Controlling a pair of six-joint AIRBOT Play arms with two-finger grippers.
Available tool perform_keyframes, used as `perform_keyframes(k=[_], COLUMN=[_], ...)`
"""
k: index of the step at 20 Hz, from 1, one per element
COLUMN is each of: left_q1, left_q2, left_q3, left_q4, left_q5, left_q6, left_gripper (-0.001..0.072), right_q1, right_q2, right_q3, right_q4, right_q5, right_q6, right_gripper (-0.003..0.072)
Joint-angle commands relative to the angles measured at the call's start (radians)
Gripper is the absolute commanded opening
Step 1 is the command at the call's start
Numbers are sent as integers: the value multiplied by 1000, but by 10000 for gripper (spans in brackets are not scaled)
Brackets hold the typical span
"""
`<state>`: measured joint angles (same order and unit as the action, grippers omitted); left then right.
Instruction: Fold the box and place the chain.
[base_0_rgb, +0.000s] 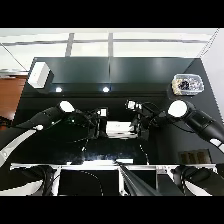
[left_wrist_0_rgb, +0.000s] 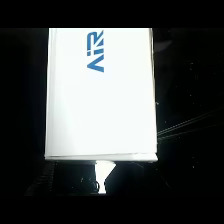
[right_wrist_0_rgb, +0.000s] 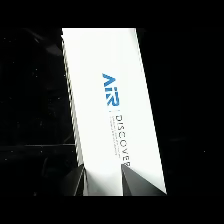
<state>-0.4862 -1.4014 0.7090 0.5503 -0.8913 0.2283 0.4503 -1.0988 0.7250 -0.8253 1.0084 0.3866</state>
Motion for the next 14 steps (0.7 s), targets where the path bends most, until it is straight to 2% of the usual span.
perform_keyframes(k=[1, 9, 14], left_q1=[0, 0, 0], left_q2=[-1, -1, -1], left_q3=[0, 0, 0], left_q4=[0, 0, 0], left_q5=[1, 1, 1], left_q6=[0, 0, 0], left_gripper=[445, 445, 445], right_q1=[0, 0, 0], right_q2=[2, 1, 0], right_q3=[4, 14, -21], right_q4=[20, 27, 28], right_q5=[0, 2, 0], right_q6=[6, 18, 25], right_gripper=[276, 275, 274])
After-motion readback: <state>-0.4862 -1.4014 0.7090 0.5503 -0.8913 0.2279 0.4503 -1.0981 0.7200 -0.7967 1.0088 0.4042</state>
